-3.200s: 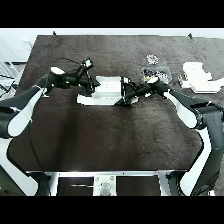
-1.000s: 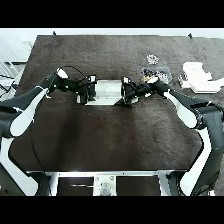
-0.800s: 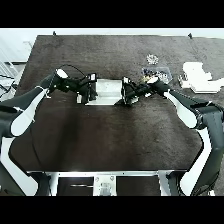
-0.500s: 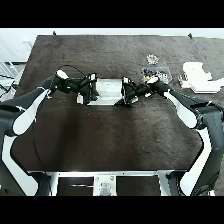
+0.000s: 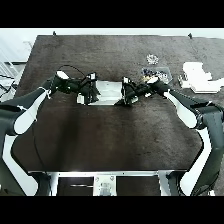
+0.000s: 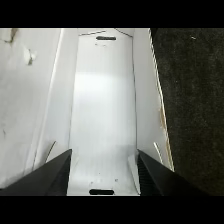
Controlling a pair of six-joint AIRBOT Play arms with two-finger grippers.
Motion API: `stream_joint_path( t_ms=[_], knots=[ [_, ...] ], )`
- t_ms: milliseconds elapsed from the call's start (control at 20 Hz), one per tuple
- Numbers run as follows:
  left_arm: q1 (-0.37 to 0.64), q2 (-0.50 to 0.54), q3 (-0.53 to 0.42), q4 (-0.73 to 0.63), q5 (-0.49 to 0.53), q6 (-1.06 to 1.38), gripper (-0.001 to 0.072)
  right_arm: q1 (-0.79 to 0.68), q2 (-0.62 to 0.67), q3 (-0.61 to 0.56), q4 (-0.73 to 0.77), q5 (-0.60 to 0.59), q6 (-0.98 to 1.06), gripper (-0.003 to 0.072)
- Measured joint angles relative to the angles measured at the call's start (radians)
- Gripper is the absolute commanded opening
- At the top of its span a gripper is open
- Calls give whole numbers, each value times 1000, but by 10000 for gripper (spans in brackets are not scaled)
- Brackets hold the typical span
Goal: Fold the box and place the chain.
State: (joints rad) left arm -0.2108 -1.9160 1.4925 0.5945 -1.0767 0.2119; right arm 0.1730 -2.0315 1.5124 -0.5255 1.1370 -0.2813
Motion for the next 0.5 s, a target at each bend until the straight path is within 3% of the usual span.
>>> stream_joint_path(
  t_ms=[150,250,350,400,500],
  knots=[
    [21,3,2,12,-21,-29,486,0,0,0,0,0,0,489],
    [50,6,3,24,-53,-48,217,0,0,0,0,0,1,489],
    [72,8,4,24,-91,-61,63,0,0,0,1,0,2,489],
    [83,8,4,22,-107,-67,19,0,0,0,1,0,2,489],
    [100,10,4,22,-135,-73,17,0,0,0,1,0,2,489]
  ],
)
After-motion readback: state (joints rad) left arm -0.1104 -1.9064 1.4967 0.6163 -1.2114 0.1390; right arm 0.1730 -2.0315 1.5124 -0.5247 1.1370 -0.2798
